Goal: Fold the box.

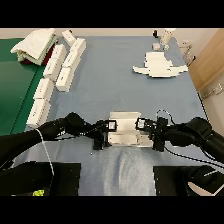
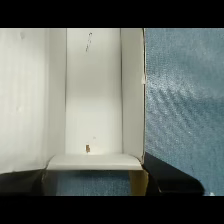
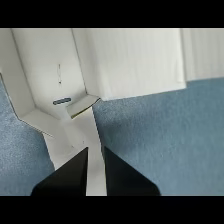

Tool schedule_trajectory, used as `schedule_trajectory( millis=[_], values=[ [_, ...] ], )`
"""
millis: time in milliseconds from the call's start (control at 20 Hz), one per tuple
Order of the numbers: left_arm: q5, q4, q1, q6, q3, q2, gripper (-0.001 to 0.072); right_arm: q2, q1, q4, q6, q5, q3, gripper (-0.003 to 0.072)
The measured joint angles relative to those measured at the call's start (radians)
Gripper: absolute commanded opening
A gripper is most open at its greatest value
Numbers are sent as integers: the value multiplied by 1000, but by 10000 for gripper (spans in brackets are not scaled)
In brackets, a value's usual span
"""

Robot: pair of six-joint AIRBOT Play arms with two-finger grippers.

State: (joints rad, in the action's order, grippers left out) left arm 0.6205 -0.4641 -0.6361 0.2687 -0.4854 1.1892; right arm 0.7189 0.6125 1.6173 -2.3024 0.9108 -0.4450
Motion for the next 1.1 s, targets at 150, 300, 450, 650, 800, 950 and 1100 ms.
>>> schedule_trajectory(
  millis=[150,300,450,650,800,950,1100],
  values=[
    [0,0,0,0,0,0,462,-5,7,34,1,13,0,447],
    [0,0,0,0,0,0,462,5,25,83,-30,9,0,446],
    [0,0,0,0,0,0,462,32,43,131,-73,-15,0,415],
    [0,0,0,-1,0,0,462,65,53,170,-146,-64,0,270],
    [0,0,0,0,0,0,462,74,55,186,-190,-91,0,161],
    [0,0,0,0,0,0,462,79,56,219,-223,-115,0,162],
    [0,0,0,0,0,0,462,92,56,255,-243,-136,0,199]
  ],
)
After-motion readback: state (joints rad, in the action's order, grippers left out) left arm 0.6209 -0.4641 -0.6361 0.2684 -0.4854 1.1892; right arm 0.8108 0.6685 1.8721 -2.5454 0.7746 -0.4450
